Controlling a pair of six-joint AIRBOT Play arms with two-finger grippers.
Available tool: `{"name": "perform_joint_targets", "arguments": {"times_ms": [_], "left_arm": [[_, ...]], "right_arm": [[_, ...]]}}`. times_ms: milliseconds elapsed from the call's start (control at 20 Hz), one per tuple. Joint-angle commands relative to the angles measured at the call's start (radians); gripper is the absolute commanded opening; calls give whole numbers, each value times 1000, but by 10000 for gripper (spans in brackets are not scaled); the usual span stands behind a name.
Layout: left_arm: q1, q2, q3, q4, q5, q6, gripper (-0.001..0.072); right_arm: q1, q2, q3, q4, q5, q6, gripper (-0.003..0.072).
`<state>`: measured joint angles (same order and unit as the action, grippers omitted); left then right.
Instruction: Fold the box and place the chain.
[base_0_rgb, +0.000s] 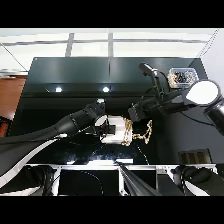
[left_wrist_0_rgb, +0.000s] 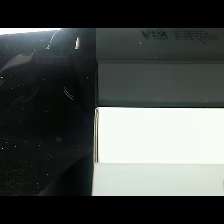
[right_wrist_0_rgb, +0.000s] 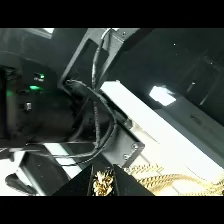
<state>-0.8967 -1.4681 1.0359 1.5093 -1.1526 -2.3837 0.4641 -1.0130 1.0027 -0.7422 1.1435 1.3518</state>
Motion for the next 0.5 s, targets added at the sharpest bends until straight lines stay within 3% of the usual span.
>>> {"name": "perform_joint_targets", "arguments": {"times_ms": [0,250,450], "left_arm": [[0,0,0,0,0,0,30],[0,0,0,0,0,0,30],[0,0,0,0,0,0,30]], "right_arm": [[-30,1,79,37,88,-17,9],[-51,3,303,39,166,6,8],[-51,2,352,28,163,9,8]]}}
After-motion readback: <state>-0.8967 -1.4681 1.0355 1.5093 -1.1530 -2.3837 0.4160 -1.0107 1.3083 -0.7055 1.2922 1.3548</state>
